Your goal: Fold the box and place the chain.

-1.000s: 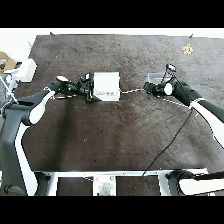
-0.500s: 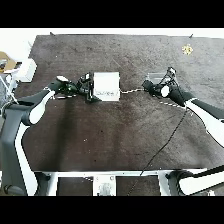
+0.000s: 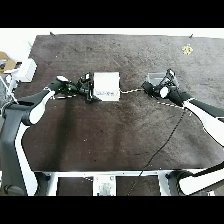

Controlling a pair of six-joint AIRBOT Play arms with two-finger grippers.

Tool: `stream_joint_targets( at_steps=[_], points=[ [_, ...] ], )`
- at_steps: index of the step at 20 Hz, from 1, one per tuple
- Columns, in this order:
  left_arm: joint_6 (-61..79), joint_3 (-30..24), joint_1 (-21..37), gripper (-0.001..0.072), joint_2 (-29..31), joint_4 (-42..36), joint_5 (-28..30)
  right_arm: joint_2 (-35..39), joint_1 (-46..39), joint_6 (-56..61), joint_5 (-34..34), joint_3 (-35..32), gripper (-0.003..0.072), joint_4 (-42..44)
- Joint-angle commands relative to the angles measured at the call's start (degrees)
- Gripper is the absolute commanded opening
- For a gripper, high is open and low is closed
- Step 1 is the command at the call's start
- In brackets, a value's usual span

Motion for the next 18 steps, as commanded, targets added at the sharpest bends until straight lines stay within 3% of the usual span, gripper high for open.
stream_joint_targets(
  at_steps=[1,2,4,9,15,18],
  points=[
    [0.0,0.0,0.0,0.0290,0.0,0.0,0.0,-1.0,0.1,-0.1,-0.6,0.0,0.0138,0.2],
    [0.0,0.0,0.0,0.0290,0.0,0.0,0.0,-1.0,0.1,-0.1,-1.3,0.0,0.0136,0.3],
    [0.0,0.0,0.0,0.0290,0.0,0.0,0.0,-1.0,0.2,-0.1,-1.9,0.0,0.0004,0.2],
    [0.0,0.0,0.0,0.0290,0.0,0.0,0.0,2.9,3.7,-0.3,-1.1,0.0,0.0004,-1.9],
    [0.0,0.0,0.0,0.0290,0.0,0.0,0.0,16.0,9.2,-0.3,-1.1,0.0,0.0003,-7.6],
    [0.0,0.0,0.0,0.0290,0.0,0.0,0.0,22.3,12.8,-0.3,-4.8,0.0,0.0003,-9.0]
  ],
)
